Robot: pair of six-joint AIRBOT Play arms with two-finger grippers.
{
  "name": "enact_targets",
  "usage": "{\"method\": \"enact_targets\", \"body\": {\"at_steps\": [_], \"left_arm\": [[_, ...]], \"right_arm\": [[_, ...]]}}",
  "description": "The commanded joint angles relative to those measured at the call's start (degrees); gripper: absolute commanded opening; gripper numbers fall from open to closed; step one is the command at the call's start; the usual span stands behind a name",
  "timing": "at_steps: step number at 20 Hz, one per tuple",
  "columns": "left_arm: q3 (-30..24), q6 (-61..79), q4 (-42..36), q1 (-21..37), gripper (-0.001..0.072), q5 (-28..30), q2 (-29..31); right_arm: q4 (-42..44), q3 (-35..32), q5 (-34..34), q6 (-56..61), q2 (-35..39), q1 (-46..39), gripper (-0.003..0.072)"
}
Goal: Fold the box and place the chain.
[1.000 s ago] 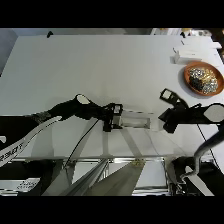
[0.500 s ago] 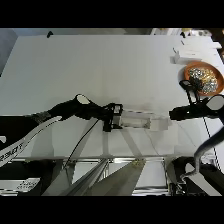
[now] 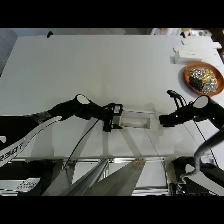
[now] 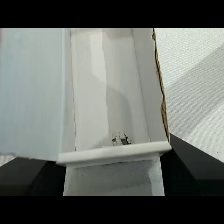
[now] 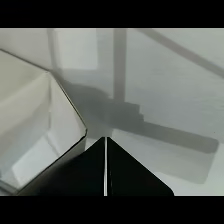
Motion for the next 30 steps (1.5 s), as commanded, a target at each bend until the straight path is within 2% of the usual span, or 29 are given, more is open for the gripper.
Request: {"method": "enact_targets", "body": {"at_steps": [1,4,7,10,11,12,16,19,21,25,30], "left_arm": [[0.02,0.02,0.02,0.02,0.0185,0.02,0.00],[0.04,0.02,0.02,0.02,0.0185,0.00,0.00],[0.02,0.02,0.00,0.02,0.0185,0.00,0.00],[0.02,0.02,0.02,0.02,0.0185,0.00,0.00],[0.02,0.02,0.02,0.02,0.0185,0.02,0.00],[0.02,0.02,0.00,0.02,0.0185,0.00,0.00],[0.04,0.02,0.02,0.02,0.0185,0.00,0.00],[0.02,0.02,0.00,0.02,0.0185,0.00,0.00],[0.02,0.02,0.02,0.02,0.0185,0.00,0.00],[0.02,0.02,0.00,0.02,0.0185,0.02,0.00],[0.02,0.04,0.00,0.02,0.0185,0.00,0.00]], "right_arm": [[3.56,-0.24,2.21,-1.60,-0.13,0.63,0.0026],[5.44,-0.24,2.60,-1.49,2.67,0.63,0.0191],[6.01,-0.24,2.75,-1.36,7.74,0.63,0.0205],[8.17,-0.24,4.09,-1.40,12.33,0.63,0.0278],[8.61,-0.26,4.24,-1.40,13.07,0.63,0.0282],[8.74,-0.28,4.26,-1.38,13.31,0.63,0.0321],[8.72,-2.75,0.98,-1.36,13.27,0.63,0.0345],[8.57,-4.42,-1.03,-0.70,13.27,0.76,0.0474],[9.44,-4.42,-2.86,0.66,13.27,2.84,0.0474],[8.33,-4.26,-9.31,7.69,12.50,12.76,0.0474],[-5.14,-0.04,-13.29,25.42,7.02,22.93,0.0474]]}}
